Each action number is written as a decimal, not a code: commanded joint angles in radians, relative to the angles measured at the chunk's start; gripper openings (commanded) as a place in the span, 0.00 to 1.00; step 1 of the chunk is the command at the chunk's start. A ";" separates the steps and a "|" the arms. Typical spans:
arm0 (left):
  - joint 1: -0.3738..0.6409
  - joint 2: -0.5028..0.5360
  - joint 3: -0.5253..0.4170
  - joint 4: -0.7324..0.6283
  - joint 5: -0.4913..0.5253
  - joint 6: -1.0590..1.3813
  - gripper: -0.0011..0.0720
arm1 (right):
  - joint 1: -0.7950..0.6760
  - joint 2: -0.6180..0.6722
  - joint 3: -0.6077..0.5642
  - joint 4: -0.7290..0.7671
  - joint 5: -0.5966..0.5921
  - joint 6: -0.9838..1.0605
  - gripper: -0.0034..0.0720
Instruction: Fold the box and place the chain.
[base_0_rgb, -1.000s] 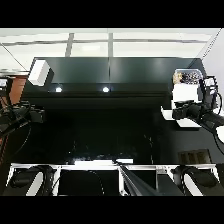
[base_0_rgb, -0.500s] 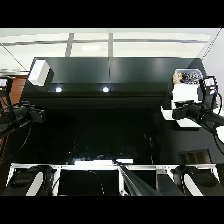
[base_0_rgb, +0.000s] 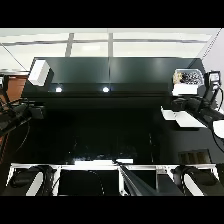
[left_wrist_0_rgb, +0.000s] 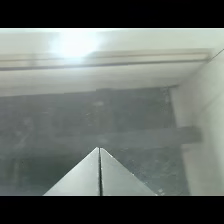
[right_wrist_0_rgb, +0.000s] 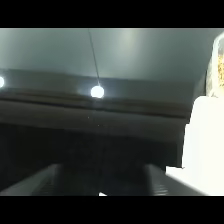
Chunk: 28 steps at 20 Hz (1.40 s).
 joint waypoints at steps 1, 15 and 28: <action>-0.001 -0.019 0.000 -0.074 0.009 0.000 0.12 | -0.002 -0.137 0.002 0.048 -0.051 0.002 1.00; -0.001 -0.037 0.000 -0.073 -0.068 0.000 0.99 | -0.892 -0.689 0.604 -0.172 0.542 -0.017 1.00; -0.001 -0.037 0.000 -0.074 -0.079 -0.001 0.99 | -0.855 -0.952 0.769 -0.046 0.739 -0.424 0.13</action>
